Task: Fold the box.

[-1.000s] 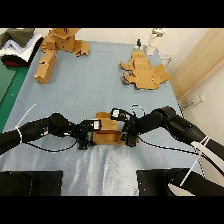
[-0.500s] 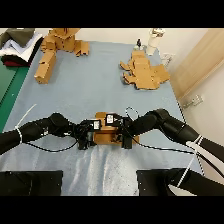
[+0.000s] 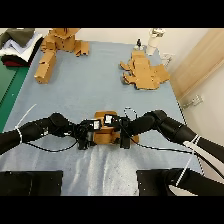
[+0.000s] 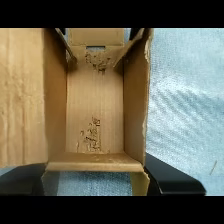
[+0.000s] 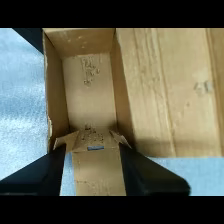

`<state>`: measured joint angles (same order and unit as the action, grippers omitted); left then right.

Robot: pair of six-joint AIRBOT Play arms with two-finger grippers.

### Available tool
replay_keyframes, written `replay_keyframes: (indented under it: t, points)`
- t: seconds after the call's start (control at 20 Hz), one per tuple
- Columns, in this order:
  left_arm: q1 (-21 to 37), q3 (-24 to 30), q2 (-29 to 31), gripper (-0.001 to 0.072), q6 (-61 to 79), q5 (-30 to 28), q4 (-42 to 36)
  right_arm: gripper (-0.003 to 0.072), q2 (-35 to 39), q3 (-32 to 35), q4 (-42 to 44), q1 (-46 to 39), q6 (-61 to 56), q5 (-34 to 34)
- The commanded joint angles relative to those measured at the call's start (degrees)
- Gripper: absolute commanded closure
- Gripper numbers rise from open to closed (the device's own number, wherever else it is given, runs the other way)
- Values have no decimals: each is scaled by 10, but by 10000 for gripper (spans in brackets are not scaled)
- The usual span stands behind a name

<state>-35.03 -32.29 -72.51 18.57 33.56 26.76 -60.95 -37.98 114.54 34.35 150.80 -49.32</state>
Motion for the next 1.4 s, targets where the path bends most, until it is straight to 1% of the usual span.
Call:
replay_keyframes:
  t: [0.0,0.2,0.25,0.35,0.4,0.5,0.55,0.65,0.7,0.75,0.8,0.9,0.95,1.1,1.3,1.35]
  points:
    - [0,0,0,347,0,0,0,77,-2,2,1,1,0,5]
    - [0,0,0,346,0,0,0,83,0,2,-7,0,-12,-2]
    - [0,0,0,347,0,0,0,130,4,0,-26,0,-36,-11]
    - [0,0,0,347,0,0,0,312,24,-1,-100,0,-107,-30]
    - [0,0,0,347,0,0,0,399,36,-1,-150,-1,-163,-38]
    - [0,0,0,347,0,0,0,619,62,-1,-281,-1,-320,-69]
    - [0,0,0,347,0,0,0,681,73,-1,-353,-1,-393,-89]
    - [0,0,0,347,0,0,0,682,87,-1,-480,-19,-583,-137]
    - [0,0,0,347,0,0,0,682,88,-1,-498,-42,-650,-166]
    - [0,0,0,347,0,0,0,682,87,1,-479,-77,-695,-190]
    - [0,0,0,347,0,0,0,683,83,3,-428,-116,-707,-203]
    - [0,0,0,347,0,0,0,682,76,12,-294,-182,-702,-193]
    - [0,0,0,347,0,0,0,683,75,21,-241,-199,-689,-177]
    - [0,0,0,347,0,0,0,682,72,54,-108,-203,-641,-118]
    - [0,0,0,346,0,0,0,682,56,88,-12,-203,-592,-37]
    - [0,0,0,347,0,0,0,683,53,91,8,-203,-580,-28]
